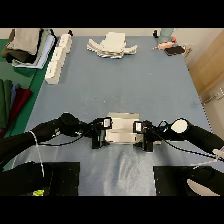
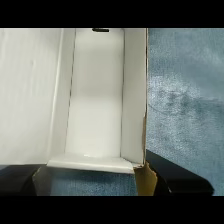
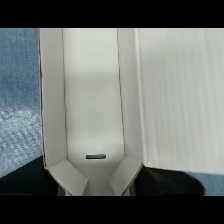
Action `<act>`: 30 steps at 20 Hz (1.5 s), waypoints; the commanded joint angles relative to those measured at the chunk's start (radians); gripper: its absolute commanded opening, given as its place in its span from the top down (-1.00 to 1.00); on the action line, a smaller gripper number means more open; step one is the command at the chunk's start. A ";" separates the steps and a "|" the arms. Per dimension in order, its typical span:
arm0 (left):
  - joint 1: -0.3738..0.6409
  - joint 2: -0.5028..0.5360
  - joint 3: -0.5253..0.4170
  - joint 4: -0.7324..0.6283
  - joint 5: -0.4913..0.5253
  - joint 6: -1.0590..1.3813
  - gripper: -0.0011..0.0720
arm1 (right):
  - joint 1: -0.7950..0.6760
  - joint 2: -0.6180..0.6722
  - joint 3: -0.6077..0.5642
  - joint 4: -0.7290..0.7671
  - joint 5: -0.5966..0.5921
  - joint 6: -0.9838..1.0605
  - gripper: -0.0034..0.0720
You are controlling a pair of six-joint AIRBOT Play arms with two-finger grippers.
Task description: Fold the box.
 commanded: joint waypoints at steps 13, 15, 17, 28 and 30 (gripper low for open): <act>-0.022 -0.001 0.002 0.098 -0.032 -0.103 -0.95 | 0.000 0.000 0.001 0.000 0.000 0.000 -0.68; -0.022 -0.001 0.003 0.092 -0.011 -0.121 -0.95 | 0.000 0.000 0.001 0.000 0.000 0.000 -0.68; -0.022 -0.001 0.003 0.092 -0.007 -0.125 -0.95 | 0.000 0.000 0.001 0.000 0.000 0.000 -0.68; -0.039 -0.002 0.003 0.092 0.001 -0.140 -0.94 | 0.000 0.000 0.001 0.000 0.000 0.000 -0.68; -0.039 -0.002 0.003 0.092 0.001 -0.139 -0.45 | 0.000 0.000 0.001 0.000 0.000 0.000 -0.68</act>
